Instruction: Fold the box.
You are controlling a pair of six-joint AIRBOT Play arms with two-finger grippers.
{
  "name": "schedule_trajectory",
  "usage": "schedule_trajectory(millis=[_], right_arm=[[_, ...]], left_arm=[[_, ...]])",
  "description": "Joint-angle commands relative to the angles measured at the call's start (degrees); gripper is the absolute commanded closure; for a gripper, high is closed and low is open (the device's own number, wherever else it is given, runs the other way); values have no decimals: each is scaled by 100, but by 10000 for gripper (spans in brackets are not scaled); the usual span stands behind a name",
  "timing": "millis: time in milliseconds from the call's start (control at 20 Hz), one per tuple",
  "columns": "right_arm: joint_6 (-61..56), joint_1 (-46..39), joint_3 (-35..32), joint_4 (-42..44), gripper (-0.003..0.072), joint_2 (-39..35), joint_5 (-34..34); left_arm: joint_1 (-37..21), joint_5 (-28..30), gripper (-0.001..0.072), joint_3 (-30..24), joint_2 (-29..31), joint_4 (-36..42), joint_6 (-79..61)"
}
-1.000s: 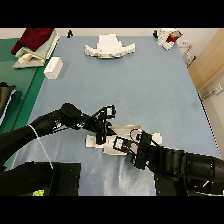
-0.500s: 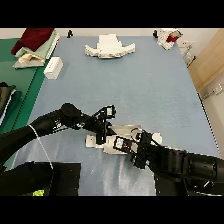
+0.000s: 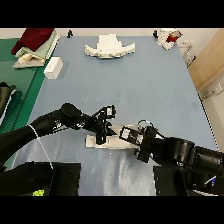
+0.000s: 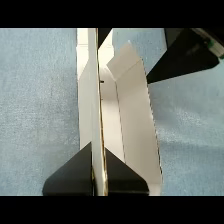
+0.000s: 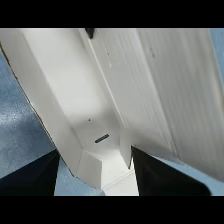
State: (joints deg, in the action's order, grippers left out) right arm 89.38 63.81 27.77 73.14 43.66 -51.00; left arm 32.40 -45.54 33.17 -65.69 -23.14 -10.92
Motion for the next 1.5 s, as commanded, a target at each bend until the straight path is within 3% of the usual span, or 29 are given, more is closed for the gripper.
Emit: schedule_trajectory(millis=[0, 350, 500, 1450], right_arm=[[1458, -743, 0, 868, 0, -140, 190], [6317, -3005, -24, 4406, -1, -50, 114], [7366, -3665, -24, 5193, -34, 289, -219], [7482, -3744, -22, 5119, -34, 820, -337]], left_arm=[[2, 2, 694, 4, 0, -2, -2], [2, 2, 694, 4, 0, 0, -2], [2, 2, 694, 4, 0, -2, -2], [2, 2, 694, 4, 0, -2, -2]])
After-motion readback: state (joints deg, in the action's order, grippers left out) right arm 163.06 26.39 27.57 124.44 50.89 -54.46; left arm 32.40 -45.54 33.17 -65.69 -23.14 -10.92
